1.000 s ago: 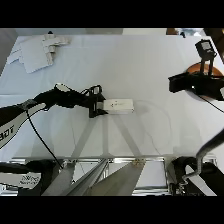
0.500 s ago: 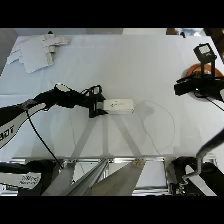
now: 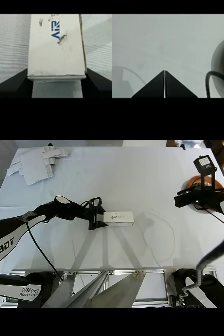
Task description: Fold the box and place the chain.
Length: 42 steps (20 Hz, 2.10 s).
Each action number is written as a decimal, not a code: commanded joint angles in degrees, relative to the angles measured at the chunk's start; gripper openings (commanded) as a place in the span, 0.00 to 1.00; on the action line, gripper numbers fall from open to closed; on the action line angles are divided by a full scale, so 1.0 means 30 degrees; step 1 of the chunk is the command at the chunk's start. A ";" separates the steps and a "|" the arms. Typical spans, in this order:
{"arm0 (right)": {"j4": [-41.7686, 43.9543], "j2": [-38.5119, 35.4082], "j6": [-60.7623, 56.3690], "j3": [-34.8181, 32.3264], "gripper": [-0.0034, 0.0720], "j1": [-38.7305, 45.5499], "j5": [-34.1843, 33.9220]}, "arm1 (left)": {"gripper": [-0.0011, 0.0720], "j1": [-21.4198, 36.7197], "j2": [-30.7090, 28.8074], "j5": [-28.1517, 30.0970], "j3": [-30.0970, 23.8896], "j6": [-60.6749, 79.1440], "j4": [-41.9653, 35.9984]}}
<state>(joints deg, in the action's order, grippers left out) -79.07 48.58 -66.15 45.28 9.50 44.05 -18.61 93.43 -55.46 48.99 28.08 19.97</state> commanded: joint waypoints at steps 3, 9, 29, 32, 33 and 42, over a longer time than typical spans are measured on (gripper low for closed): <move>0.0000 -0.0022 0.0000 0.0022 0.06 0.0015 0.0007 | 0.03 0.0022 -0.1035 -0.0765 0.0015 -0.1792 -0.0153; 0.0000 -0.0022 0.0000 0.0022 0.06 0.0015 0.0000 | 0.02 0.0058 -0.6105 0.3752 0.0015 -0.5574 0.0073; 0.0000 -0.0022 0.0000 0.0022 0.06 0.0015 0.0007 | 0.03 0.9661 -0.4495 1.5453 0.0015 -1.5067 0.0146; 0.0000 -0.0022 0.0000 0.0022 0.06 0.0015 0.0007 | 0.03 0.9653 -0.2514 1.5409 0.0007 -1.5008 0.0211; 0.0000 -0.0022 0.0000 0.0022 0.06 0.0015 0.0007 | 0.03 0.9683 -0.2011 1.5402 0.0007 -1.5038 0.0204; 0.0000 -0.0022 0.0000 0.0022 0.06 0.0015 0.0007 | 0.60 0.9683 -0.0488 1.5198 0.0015 -1.5059 0.0204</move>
<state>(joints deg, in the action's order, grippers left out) -79.07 48.58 -66.15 45.28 9.52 44.07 10.37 91.18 -9.65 49.08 -17.06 20.51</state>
